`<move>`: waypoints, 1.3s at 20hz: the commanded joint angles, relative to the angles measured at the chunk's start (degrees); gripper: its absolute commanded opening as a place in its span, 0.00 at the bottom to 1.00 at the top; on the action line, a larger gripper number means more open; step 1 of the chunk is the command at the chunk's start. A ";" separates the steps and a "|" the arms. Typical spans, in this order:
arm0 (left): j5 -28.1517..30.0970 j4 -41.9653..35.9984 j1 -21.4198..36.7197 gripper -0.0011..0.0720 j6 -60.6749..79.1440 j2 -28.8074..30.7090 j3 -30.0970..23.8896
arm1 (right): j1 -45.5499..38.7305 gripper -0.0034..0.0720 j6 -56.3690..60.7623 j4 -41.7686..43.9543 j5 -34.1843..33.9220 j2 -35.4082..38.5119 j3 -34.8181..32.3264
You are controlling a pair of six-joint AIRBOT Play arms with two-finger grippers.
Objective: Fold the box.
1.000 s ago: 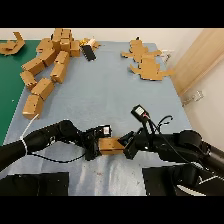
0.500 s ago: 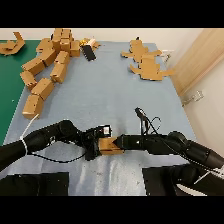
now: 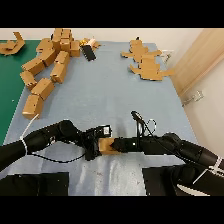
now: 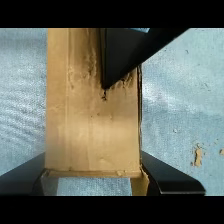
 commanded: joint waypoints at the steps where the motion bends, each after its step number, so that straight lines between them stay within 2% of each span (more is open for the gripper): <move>1: 0.02 -0.02 0.04 0.73 -0.02 -0.02 -0.02 | 1.05 0.05 0.04 0.28 -0.20 -0.42 -0.04; 5: 0.02 -0.02 0.04 0.73 -0.02 -0.02 -0.02 | 1.46 0.05 0.02 0.22 0.13 0.20 -0.02; 10: 0.00 -0.02 0.04 0.73 -0.02 -0.02 -0.02 | -0.66 0.05 0.07 -1.44 3.37 5.46 -0.02; 15: 0.02 -0.02 0.04 0.73 -0.02 -0.02 -0.02 | -5.60 0.05 0.04 -1.84 4.04 3.72 -0.02; 26: 0.00 -0.02 0.04 0.73 -0.02 -0.02 -0.02 | -5.35 0.05 0.02 -1.97 0.70 1.01 -0.09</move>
